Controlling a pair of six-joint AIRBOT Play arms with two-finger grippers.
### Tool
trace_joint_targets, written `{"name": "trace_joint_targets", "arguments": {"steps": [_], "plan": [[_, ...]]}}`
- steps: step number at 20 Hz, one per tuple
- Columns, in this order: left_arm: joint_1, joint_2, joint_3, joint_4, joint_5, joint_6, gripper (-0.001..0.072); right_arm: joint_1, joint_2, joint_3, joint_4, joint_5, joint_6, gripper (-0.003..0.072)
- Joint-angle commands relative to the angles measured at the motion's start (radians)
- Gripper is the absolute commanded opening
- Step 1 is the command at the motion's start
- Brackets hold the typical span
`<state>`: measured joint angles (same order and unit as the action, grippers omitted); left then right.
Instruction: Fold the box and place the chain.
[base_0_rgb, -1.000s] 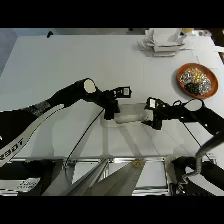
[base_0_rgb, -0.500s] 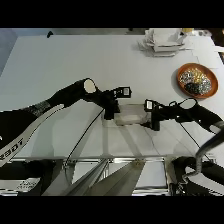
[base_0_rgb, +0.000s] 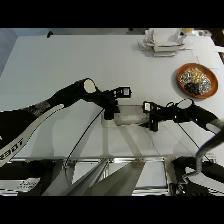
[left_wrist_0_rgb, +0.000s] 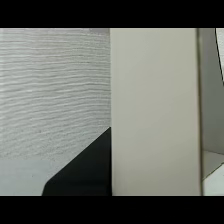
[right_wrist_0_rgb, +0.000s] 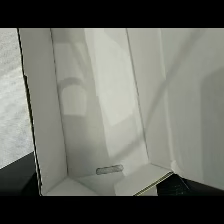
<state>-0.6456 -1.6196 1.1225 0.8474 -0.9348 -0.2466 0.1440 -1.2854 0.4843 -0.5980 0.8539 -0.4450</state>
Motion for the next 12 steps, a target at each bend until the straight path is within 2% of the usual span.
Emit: {"name": "trace_joint_targets", "arguments": {"steps": [1,2,10,11,12], "plan": [[0.0,0.001,0.0,-0.001,0.003,0.0,0.0009,0.003,-0.003,0.0,0.0,-0.004,0.0,0.0426],[0.0,0.001,0.0,-0.001,0.003,0.0,0.0009,0.003,-0.003,0.0,0.0,-0.004,0.0,0.0404],[0.0,0.001,0.0,-0.001,0.003,0.0,0.0009,0.003,-0.003,0.0,0.0,-0.005,-0.001,0.0408],[0.0,0.001,0.0,-0.001,0.003,0.0,0.0009,0.003,-0.003,0.0,0.001,-0.004,-0.001,0.0413],[0.0,0.001,0.0,-0.001,0.003,0.0,0.0009,0.003,-0.002,0.0,0.001,0.005,0.0,0.0461]]}}
